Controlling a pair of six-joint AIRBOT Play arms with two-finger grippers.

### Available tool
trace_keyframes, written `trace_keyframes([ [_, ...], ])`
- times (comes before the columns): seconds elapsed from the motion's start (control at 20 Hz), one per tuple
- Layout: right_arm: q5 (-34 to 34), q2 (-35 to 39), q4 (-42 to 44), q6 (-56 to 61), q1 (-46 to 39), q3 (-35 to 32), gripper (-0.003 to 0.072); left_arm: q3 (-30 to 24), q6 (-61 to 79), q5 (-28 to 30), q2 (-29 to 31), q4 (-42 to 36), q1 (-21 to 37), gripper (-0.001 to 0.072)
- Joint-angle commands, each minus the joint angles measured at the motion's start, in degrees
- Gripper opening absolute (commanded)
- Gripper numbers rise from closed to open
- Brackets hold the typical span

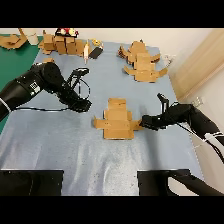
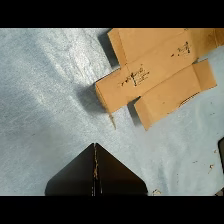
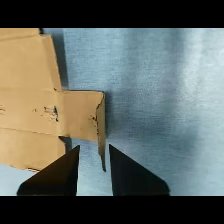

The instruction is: Fold the box.

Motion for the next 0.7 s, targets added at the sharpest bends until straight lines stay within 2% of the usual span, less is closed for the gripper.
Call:
trace_keyframes([
  [0.0,-0.3,-2.6,-1.0,-0.8,0.1,1.1,0.0300,0.0,0.0,0.0,0.0,0.0,0.0,0.0012],
  [0.2,-3.0,-8.2,1.6,-4.9,0.1,5.0,0.0300,0.0,0.0,0.0,0.0,0.0,0.0,0.0012],
  [0.65,-3.0,-11.4,2.3,-6.1,0.1,6.8,0.0297,0.0,0.0,1.2,0.0,0.0,0.0,0.0011],
])
